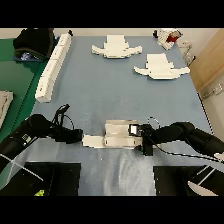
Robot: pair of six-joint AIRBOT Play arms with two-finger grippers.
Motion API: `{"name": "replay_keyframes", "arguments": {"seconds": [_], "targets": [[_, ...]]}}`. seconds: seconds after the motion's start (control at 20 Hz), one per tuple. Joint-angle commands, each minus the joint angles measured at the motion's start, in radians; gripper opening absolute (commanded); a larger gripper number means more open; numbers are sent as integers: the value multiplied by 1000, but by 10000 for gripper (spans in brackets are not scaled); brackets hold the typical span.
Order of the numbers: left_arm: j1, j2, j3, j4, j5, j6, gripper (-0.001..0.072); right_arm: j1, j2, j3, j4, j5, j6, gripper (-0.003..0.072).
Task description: Fold the box.
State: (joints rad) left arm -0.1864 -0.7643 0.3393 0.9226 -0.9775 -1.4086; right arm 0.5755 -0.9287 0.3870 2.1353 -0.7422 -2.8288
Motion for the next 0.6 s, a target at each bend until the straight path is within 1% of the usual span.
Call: {"name": "replay_keyframes", "arguments": {"seconds": [0.0, 0.1, 0.25, 0.35, 0.55], "targets": [[-66, -54, -45, -196, 75, 101, 13, 0, 0, 0, 0, 0, 0, 510], [-129, -66, -46, -278, 112, 144, 12, 0, -1, 0, 0, 0, 0, 510], [-198, -63, -44, -326, 150, 145, 12, 0, 0, 0, 0, 0, 0, 510], [-216, -64, -44, -326, 145, 145, 12, 0, 0, 0, 0, 0, 0, 510], [-219, -63, -37, -355, 126, 146, 13, 0, 0, 0, 0, 0, 0, 510]]}}
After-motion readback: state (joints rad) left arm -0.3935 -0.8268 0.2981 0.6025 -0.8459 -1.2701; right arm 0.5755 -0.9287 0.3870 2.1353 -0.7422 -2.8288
